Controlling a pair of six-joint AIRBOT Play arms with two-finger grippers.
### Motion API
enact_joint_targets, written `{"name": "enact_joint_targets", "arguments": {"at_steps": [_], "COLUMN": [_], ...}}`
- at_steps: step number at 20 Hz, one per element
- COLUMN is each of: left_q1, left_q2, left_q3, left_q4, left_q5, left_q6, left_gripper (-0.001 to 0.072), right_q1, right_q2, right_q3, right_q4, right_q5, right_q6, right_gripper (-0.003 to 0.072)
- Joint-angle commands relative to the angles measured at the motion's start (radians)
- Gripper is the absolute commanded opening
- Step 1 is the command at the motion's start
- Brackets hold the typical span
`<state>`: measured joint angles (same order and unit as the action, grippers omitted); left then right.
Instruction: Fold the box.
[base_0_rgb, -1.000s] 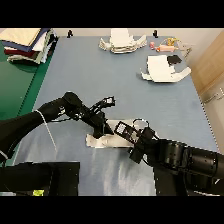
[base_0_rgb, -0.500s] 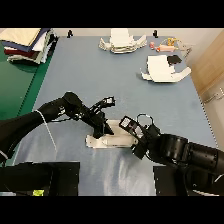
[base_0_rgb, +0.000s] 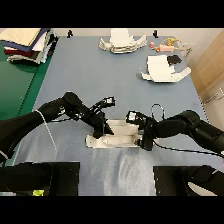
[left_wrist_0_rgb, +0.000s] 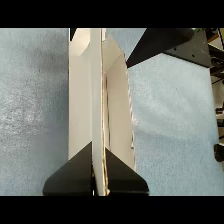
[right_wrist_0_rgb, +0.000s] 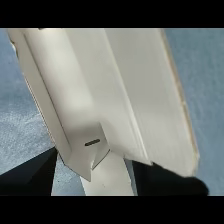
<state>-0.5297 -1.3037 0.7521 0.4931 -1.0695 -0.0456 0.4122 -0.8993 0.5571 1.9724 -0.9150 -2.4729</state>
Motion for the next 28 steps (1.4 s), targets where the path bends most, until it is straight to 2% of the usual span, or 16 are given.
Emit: {"name": "enact_joint_targets", "arguments": {"at_steps": [1,5,8,14,20,24,28], "left_q1": [0.000,0.000,0.000,0.000,0.000,0.000,0.000], "left_q2": [0.000,0.000,0.000,0.000,0.000,0.000,0.000], "left_q3": [0.001,0.001,0.001,0.001,0.001,0.001,0.001], "left_q4": [0.000,0.000,0.000,0.000,0.000,0.000,0.000], "left_q5": [0.000,0.000,0.000,0.000,0.000,0.000,0.000], "left_q6": [0.000,0.000,0.000,0.000,0.000,0.000,0.000], "left_gripper": [0.0017,0.0017,0.0017,0.0016,0.0016,0.0016,0.0017], "right_q1": [-0.108,-0.108,-0.107,-0.107,-0.108,-0.107,-0.107], "right_q2": [-0.072,-0.145,-0.126,-0.110,-0.110,-0.109,-0.110], "right_q3": [-0.002,-0.002,-0.002,-0.002,-0.026,-0.075,-0.077], "right_q4": [0.216,0.242,0.210,0.181,0.217,0.225,0.231], "right_q5": [-0.047,-0.029,-0.033,-0.033,-0.040,-0.013,0.040], "right_q6": [-0.330,-0.379,-0.309,-0.302,-0.519,-0.531,-0.531], "right_gripper": [0.0720,0.0720,0.0720,0.0720,0.0720,0.0720,0.0720]}}
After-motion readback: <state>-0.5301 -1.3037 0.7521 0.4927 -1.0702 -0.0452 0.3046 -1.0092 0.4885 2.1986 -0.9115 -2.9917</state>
